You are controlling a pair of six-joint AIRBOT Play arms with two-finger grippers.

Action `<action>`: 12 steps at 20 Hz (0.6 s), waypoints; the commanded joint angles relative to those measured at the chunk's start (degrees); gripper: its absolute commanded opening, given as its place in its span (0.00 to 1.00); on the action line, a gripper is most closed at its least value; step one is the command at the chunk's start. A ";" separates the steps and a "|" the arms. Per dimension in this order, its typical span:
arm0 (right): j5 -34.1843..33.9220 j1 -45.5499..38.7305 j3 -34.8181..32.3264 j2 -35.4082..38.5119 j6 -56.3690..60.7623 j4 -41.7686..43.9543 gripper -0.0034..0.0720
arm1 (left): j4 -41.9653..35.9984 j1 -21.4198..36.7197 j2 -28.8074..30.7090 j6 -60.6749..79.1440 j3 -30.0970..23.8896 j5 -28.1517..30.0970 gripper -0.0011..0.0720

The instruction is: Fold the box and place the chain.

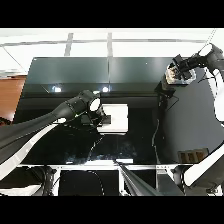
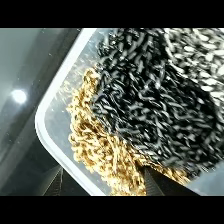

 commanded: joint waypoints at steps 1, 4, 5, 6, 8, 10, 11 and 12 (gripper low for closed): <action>-2.71 -0.28 0.26 -1.40 1.25 0.63 0.76 | 0.02 0.04 -0.02 -0.02 -0.02 -0.07 0.05; -2.73 -0.35 0.28 -1.79 1.03 0.76 0.76 | 0.02 0.04 -0.02 -0.02 -0.02 -0.04 0.05; -2.60 -0.59 0.37 -1.75 0.11 1.57 0.76 | 0.00 0.02 -0.02 -0.04 -0.02 -0.07 0.05; -2.01 -0.96 0.57 -1.73 -0.74 3.19 0.76 | 0.00 0.02 -0.02 -0.04 -0.02 -0.07 0.05; -0.26 -1.73 1.20 -1.62 -1.86 4.96 0.76 | 0.00 0.02 -0.02 -0.04 -0.02 -0.07 0.05; 1.03 -2.47 1.36 -1.01 -1.99 5.57 0.76 | 0.00 0.02 -0.02 -0.04 -0.02 -0.07 0.05; 1.25 -2.86 1.36 -0.63 -2.10 5.88 0.76 | -0.02 0.02 -0.02 -0.04 -0.02 -0.07 0.05; 1.44 -3.19 1.36 -0.28 -2.10 6.16 0.76 | 0.00 0.02 -0.02 -0.04 -0.02 -0.07 0.05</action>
